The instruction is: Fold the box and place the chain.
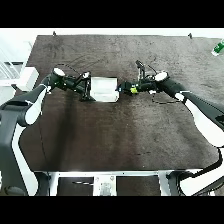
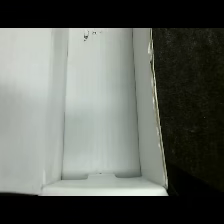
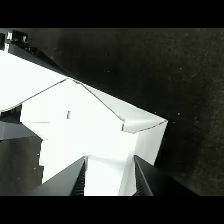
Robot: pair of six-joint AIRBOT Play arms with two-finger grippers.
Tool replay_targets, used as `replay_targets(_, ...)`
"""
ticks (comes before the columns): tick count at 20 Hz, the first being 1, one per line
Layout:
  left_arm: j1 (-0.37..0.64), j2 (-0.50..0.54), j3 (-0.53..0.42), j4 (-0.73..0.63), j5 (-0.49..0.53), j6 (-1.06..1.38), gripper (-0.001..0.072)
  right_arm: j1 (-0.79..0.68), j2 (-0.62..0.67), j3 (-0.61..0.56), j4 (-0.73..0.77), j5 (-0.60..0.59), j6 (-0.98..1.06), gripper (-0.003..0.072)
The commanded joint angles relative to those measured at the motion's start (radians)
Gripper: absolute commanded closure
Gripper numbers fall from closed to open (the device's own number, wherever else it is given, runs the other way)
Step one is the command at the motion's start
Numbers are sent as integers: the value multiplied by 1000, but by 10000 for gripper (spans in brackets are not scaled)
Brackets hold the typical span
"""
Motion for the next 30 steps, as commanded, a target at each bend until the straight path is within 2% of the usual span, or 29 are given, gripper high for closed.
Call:
replay_targets(1, 0, 0, 0, 0, 1, 0, 219, 18, -2, 2, -5, 8, 10, 308)
replay_targets(5, 0, 0, 0, 0, 0, 0, 219, 43, -2, 24, -45, -23, 55, 309)
replay_targets(9, 0, 0, 0, 0, 0, 0, 219, 84, -11, 107, -309, -11, 276, 308)
replay_targets(12, 0, 0, 0, 0, 0, 0, 219, 123, -27, 183, -500, 44, 407, 305)
replay_targets(16, 0, 0, 0, 0, 2, 0, 219, 152, -65, 265, -563, 118, 481, 294)
replay_targets(19, 0, 0, 0, 0, 2, 0, 219, 174, -94, 328, -674, 190, 555, 294)
replay_targets(22, 0, 0, 0, 0, 2, 0, 219, 189, -166, 423, -687, 265, 569, 294)
replay_targets(25, 0, 0, 0, 0, 1, 0, 219, 216, -225, 522, -785, 320, 656, 294)
replay_targets(30, 0, 0, 0, 0, 1, 0, 219, 225, -247, 546, -827, 320, 698, 295)
